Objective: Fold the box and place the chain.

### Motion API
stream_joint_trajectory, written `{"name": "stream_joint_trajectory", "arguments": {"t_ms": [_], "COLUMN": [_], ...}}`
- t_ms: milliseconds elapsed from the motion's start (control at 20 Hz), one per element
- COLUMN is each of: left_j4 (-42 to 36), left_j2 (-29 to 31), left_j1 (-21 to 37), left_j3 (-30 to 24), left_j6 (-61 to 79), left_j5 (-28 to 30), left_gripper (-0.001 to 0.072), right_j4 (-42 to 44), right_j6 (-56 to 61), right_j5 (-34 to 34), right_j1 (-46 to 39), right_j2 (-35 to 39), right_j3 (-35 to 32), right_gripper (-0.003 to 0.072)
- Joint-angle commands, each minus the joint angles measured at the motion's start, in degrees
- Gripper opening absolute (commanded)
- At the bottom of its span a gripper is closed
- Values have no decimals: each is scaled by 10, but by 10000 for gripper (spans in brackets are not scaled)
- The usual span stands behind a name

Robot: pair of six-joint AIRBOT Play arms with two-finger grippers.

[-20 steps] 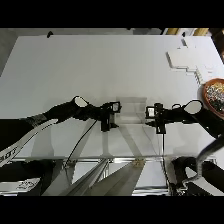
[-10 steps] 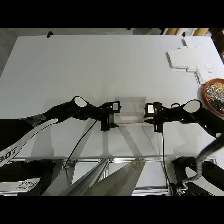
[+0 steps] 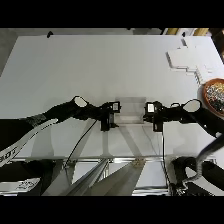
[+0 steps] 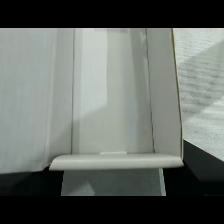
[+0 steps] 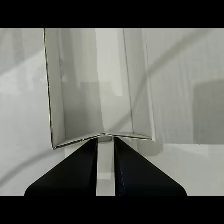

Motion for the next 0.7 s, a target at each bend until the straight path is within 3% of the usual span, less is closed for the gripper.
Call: {"name": "stream_joint_trajectory", "arguments": {"t_ms": [0,100,400,550,650], "left_j4": [0,0,0,0,0], "left_j2": [0,0,0,0,0], "left_j1": [0,0,0,0,0], "left_j3": [0,0,0,0,0], "left_j6": [0,0,0,0,0], "left_j5": [0,0,0,0,0], "left_gripper": [288,288,288,288,288], "right_j4": [57,68,92,92,74], "right_j6": [-47,-59,-65,-61,-4], "right_j5": [7,4,-38,-37,-38], "right_j1": [0,0,0,0,0], "right_j2": [-1,-1,-1,-1,14], "right_j3": [-4,-8,-40,-41,-41], "right_gripper": [101,121,550,581,542]}}
